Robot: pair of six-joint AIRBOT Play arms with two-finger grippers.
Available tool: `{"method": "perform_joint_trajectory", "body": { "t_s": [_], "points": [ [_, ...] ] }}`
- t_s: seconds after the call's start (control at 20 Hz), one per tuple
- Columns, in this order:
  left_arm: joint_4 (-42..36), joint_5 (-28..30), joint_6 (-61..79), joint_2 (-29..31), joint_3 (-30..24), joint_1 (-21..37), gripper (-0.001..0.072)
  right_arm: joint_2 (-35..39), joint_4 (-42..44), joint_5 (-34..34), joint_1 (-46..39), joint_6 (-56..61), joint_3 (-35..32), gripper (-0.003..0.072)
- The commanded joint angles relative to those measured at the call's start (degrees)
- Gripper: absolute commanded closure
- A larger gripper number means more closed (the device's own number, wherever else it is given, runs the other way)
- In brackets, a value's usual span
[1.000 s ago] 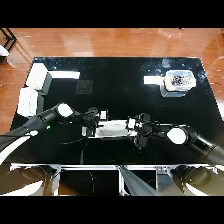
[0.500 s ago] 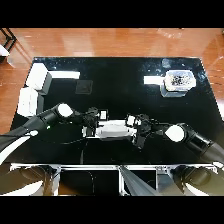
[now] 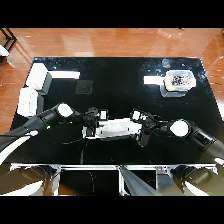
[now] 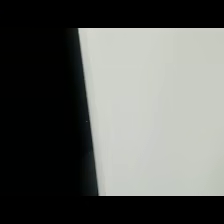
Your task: Fold the box and place the chain.
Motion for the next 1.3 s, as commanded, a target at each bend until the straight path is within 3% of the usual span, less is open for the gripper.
{"method": "perform_joint_trajectory", "body": {
  "t_s": [0.0, 0.45, 0.75, 1.25],
  "points": [
    [0.0, 0.1, 0.0, 0.0, 0.0, 0.0, 0.0689, 0.0, 0.4, 0.5, -0.4, -2.2, 0.5, -0.0017],
    [0.0, 0.1, 0.0, 0.0, 0.0, 0.0, 0.0689, -0.9, 2.2, -2.2, -0.4, -7.1, 2.6, -0.0017],
    [0.0, 0.1, 0.0, 0.0, 0.0, 0.0, 0.0689, -4.1, 9.3, 3.1, -0.4, -16.6, 2.6, -0.0018],
    [0.1, -0.1, -0.2, 0.0, 0.0, 0.0, 0.0688, -10.2, 14.2, 4.6, -0.4, -25.9, 2.6, -0.0017]
  ]
}}
